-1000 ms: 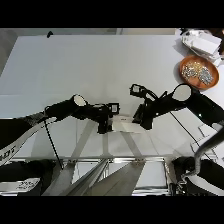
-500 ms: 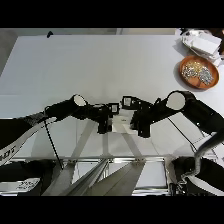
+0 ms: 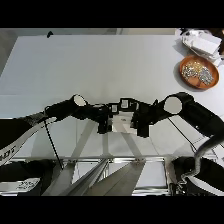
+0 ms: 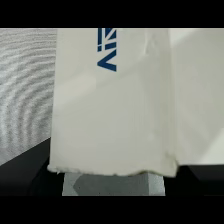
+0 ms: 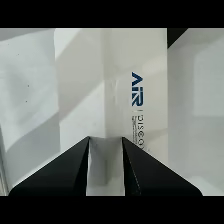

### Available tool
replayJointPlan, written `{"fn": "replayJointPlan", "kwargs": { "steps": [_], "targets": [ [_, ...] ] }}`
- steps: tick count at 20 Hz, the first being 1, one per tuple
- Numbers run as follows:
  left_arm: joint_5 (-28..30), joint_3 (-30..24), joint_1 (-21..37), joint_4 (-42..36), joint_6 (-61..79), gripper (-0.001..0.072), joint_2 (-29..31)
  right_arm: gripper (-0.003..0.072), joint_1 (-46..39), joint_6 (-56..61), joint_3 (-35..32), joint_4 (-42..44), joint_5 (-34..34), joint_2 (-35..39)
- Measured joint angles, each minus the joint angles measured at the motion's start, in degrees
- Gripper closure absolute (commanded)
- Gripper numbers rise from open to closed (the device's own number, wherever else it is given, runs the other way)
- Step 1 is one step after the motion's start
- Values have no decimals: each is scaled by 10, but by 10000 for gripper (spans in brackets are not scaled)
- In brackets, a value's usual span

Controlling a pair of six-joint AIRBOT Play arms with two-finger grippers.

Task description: Fold the box and place the chain.

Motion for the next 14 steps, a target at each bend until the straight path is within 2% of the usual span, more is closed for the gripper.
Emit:
{"fn": "replayJointPlan", "kwargs": {
  "steps": [6,9,10,12,13,14],
  "targets": [
    [0,0,0,0,0,573,0,475,0,4,0,-5,-12,0],
    [0,0,0,0,-1,573,0,510,1,5,0,-5,-12,0],
    [0,0,0,0,-1,573,0,493,1,5,0,-5,-13,0],
    [0,0,0,0,-1,573,0,333,2,5,0,-4,-14,0],
    [0,0,0,0,1,573,0,294,4,5,0,-2,-15,0],
    [0,0,0,0,1,573,0,288,8,5,0,0,-14,0]
  ]
}}
